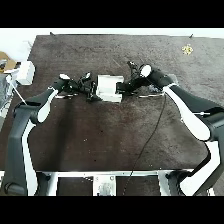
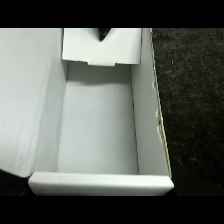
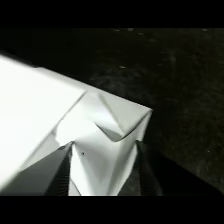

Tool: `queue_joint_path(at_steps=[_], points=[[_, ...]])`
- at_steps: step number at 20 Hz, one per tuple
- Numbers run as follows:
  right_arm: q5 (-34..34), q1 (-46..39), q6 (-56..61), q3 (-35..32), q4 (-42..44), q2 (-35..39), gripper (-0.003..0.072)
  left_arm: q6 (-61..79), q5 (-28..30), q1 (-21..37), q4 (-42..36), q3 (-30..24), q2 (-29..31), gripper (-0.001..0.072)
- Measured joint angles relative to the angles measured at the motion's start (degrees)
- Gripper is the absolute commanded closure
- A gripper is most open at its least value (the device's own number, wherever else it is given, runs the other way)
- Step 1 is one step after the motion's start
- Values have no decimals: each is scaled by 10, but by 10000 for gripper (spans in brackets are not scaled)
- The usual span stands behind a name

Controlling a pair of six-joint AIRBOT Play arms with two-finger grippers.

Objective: Fold the box and place the chain.

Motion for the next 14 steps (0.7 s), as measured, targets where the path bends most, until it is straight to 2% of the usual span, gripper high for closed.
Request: queue_joint_path(at_steps=[7,10,14], points=[[99,65,169,78,-205,-21,271,0,0,0,0,0,0,483],[106,85,229,88,-267,-26,271,0,0,0,0,0,0,484],[97,95,270,92,-300,-42,272,0,0,0,0,0,0,484]])
